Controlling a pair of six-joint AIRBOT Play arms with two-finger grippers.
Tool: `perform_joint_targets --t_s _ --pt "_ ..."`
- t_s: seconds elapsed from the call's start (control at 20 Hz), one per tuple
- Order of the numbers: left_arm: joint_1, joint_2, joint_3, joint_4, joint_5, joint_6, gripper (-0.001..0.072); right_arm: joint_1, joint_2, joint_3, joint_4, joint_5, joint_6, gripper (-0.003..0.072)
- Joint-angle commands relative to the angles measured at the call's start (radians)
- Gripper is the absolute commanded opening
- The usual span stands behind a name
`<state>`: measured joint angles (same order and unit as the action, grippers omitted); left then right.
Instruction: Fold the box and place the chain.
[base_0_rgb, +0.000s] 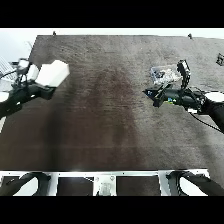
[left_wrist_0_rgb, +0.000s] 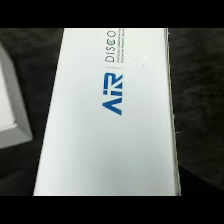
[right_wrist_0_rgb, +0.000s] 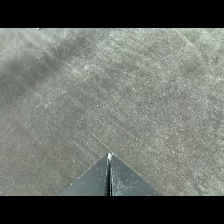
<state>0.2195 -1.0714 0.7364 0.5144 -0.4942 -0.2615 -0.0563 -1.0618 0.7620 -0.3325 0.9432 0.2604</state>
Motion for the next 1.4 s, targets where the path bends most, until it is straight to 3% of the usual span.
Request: perform_joint_targets --t_s 0.0,0.2,0.55,0.7,0.8,1.0,1.2,1.35 --pt "0.156 0.096 -0.121 0.019 0.031 -0.03 0.0017 0.0 0.0 -0.001 0.0 0.0 0.002 0.0005" --pt "0.251 0.121 -0.198 0.016 0.062 -0.027 0.0017 0.0 0.0 -0.002 0.0 0.0 0.002 0.0005" --pt "0.262 0.117 -0.248 0.058 0.108 -0.027 0.0017 0.0 -0.001 -0.015 0.0 -0.001 0.002 0.0005" --pt "0.266 0.117 -0.281 0.06 0.188 -0.069 0.0017 0.0 -0.001 -0.046 0.0 -0.001 0.001 0.0006" --pt "0.312 0.115 -0.283 0.06 0.19 -0.094 0.0017 0.0 -0.001 -0.063 -0.001 -0.001 0.0 0.0005" --pt "0.427 0.03 -0.282 0.058 0.198 -0.093 0.0018 0.0 -0.003 -0.077 0.0 -0.008 -0.01 0.0005" --pt "0.429 -0.058 -0.263 -0.019 0.137 0.091 0.0019 0.0 -0.003 -0.08 0.0 -0.01 -0.01 0.0005" --pt "0.429 -0.072 -0.256 -0.022 0.148 0.132 0.0021 0.0 -0.003 -0.081 0.0 -0.012 -0.01 0.0005"
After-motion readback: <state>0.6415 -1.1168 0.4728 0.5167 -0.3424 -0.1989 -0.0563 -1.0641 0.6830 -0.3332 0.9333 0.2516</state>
